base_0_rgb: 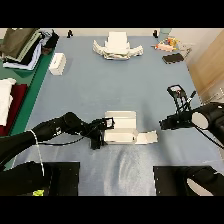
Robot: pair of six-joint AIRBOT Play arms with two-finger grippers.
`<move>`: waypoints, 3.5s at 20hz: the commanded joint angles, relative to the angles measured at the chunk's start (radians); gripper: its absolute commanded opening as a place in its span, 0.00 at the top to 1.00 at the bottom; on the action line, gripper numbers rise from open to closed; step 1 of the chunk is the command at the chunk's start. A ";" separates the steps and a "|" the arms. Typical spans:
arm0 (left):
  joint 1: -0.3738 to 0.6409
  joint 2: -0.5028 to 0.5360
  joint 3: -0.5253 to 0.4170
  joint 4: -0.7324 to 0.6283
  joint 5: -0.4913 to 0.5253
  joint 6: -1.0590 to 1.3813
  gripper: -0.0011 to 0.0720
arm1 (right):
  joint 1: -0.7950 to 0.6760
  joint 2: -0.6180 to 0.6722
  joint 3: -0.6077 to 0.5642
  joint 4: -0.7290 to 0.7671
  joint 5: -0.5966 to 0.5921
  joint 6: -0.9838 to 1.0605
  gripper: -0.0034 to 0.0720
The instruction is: Fold the box.
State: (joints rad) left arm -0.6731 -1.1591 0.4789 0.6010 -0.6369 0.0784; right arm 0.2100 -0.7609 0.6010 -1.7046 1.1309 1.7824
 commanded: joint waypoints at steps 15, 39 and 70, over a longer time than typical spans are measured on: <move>0.000 0.000 0.000 0.001 0.000 0.000 0.28 | -0.065 -0.129 -0.114 0.872 -0.111 -0.404 0.73; 0.000 0.000 0.000 0.001 0.000 0.000 0.28 | 0.170 -0.159 -0.049 0.670 -0.214 -0.110 0.49; 0.000 0.000 0.000 0.001 0.000 0.000 0.28 | 0.498 -0.417 0.338 0.103 0.089 0.574 0.30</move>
State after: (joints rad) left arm -0.6731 -1.1591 0.4789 0.6014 -0.6369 0.0784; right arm 0.7120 -1.2282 0.9154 -1.5879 1.1984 2.3585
